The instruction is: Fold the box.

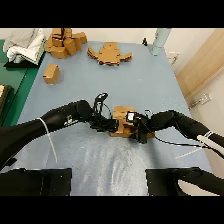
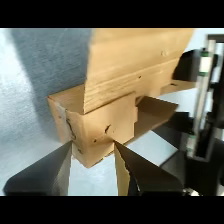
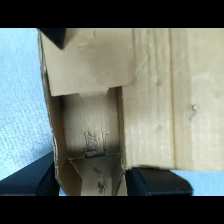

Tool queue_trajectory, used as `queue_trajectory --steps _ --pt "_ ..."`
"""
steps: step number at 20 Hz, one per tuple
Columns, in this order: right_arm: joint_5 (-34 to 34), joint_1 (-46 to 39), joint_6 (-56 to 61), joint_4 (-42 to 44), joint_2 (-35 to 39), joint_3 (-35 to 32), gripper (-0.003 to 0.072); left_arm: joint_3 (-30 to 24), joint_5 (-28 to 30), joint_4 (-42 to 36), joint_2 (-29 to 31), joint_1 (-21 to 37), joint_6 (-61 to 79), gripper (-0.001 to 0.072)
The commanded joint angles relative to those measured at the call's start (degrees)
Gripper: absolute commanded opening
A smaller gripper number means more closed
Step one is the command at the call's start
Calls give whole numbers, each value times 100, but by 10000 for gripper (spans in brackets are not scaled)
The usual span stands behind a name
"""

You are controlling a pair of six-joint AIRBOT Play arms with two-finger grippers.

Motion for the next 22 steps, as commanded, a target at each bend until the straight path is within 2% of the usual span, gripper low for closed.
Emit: queue_trajectory --steps 1,4,10,14,17,20,22 --pt "0 4 0 7 2 4 525 389 -420 1303 -192 -299 -1231 420" --pt "-2 4 0 0 2 4 525 686 -671 2310 -195 -507 -2286 420" --pt "-2 4 0 0 2 4 525 1121 -1222 3187 -205 -828 -3233 419" --pt "-2 4 0 -2 2 4 525 1246 -1375 3292 -496 -935 -3322 419" --pt "-2 4 0 -2 2 4 525 1574 -1456 3399 -949 -1027 -3320 419" --pt "-2 4 0 -2 4 4 524 1945 -1818 3587 -1421 -1073 -3351 419" --pt "-2 4 0 -2 2 4 525 2011 -1683 3554 -1580 -1080 -3346 419"
